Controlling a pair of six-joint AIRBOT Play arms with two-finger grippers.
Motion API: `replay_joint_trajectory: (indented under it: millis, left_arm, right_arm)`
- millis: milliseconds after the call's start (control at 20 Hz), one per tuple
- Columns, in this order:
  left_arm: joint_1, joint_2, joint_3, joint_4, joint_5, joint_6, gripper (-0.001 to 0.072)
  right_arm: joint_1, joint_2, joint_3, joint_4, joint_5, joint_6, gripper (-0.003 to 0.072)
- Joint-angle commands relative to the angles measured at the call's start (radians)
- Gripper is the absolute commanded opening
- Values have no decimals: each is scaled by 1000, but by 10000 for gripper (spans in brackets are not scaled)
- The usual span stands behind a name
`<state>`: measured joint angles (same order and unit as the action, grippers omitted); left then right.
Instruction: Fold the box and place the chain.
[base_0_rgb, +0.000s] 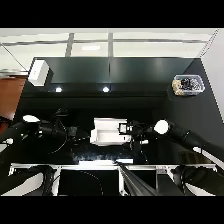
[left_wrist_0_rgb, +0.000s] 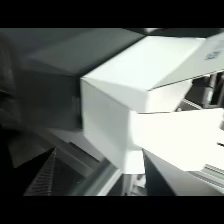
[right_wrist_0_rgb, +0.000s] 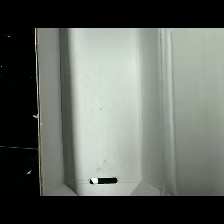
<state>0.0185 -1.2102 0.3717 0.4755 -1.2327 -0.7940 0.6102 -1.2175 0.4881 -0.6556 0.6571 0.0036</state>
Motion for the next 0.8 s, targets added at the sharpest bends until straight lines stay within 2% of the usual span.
replay_joint_trajectory:
  millis: [0,100,150,200,350,550,750]
  left_arm:
    - [-51,42,27,55,40,-106,568]
    - [-99,112,36,66,76,-125,569]
    - [-116,151,38,71,95,-155,602]
    - [-136,184,38,84,119,-193,716]
    - [-252,237,38,156,237,-347,716]
    - [-452,243,63,243,401,-558,700]
    - [-578,243,120,394,449,-766,685]
  right_arm:
    - [0,-1,0,0,0,0,293]
    - [0,-1,0,0,0,0,293]
    - [0,-1,0,0,0,0,293]
    - [0,-1,0,0,0,0,293]
    - [0,-1,0,0,0,0,293]
    - [0,-1,0,0,0,0,293]
    - [0,-1,0,0,0,0,293]
